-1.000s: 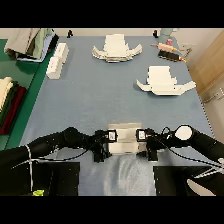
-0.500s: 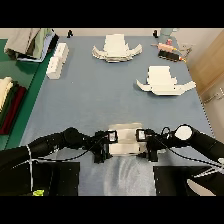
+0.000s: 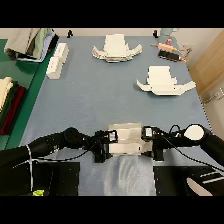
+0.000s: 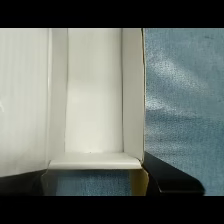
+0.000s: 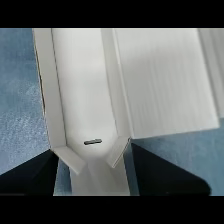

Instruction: Fold the box.

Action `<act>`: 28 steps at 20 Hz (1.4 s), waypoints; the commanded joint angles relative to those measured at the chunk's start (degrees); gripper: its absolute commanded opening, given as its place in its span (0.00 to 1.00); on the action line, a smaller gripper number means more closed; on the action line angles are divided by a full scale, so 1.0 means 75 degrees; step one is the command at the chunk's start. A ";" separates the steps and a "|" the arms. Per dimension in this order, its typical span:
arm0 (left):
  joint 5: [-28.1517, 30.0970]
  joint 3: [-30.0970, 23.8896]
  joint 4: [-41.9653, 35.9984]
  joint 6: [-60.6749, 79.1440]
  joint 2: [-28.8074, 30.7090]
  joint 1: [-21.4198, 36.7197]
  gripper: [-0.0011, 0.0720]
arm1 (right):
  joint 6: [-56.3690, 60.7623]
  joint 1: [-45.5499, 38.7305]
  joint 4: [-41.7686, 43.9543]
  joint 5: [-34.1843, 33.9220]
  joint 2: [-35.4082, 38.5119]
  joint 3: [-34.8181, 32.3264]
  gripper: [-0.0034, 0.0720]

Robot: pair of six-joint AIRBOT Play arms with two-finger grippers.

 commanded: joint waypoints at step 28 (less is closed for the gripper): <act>0.0262 0.0009 -0.0003 0.0044 0.0000 0.0000 0.66 | 1.0573 -0.0321 0.3133 -0.0219 0.3617 0.0003 0.99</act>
